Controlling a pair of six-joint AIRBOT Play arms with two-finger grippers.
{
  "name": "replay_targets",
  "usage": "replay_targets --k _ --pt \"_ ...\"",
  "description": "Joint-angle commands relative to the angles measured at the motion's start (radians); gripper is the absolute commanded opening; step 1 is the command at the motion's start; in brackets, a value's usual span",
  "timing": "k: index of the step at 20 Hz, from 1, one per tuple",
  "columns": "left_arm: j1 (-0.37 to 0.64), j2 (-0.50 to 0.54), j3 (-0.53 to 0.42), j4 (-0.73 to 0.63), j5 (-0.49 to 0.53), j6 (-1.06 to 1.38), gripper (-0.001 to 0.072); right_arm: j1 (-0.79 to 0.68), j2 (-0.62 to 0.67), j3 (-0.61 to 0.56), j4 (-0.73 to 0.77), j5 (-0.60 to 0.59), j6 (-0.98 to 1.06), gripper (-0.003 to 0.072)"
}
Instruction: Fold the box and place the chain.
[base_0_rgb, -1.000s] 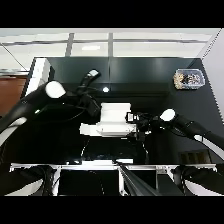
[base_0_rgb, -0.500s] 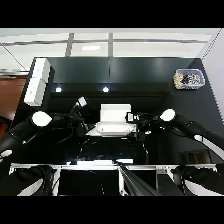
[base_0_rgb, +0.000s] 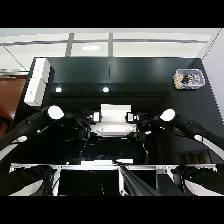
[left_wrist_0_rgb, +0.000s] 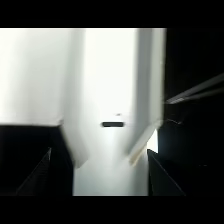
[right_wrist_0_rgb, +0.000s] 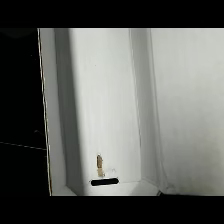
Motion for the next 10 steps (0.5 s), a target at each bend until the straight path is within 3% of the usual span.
replay_targets --k 1,3,6,9,10 --pt "-0.012 -0.042 0.024 0.004 -0.061 0.051 0.0706 0.000 -0.001 0.000 0.000 0.000 0.000 0.0390" --pt "-0.014 -0.042 0.024 -0.012 -0.051 0.050 0.0648 0.000 -0.001 0.000 0.000 0.000 0.000 0.0390" --pt "-0.031 -0.042 0.024 -0.026 0.005 0.051 0.0379 0.000 -0.001 0.000 0.000 0.000 0.000 0.0390" --pt "-0.053 -0.042 0.024 -0.034 0.017 0.013 0.0242 0.000 -0.001 0.000 0.000 0.000 0.000 0.0390" --pt "-0.062 -0.042 0.024 -0.040 0.016 -0.003 0.0234 0.000 -0.001 0.000 0.000 0.000 0.000 0.0390"
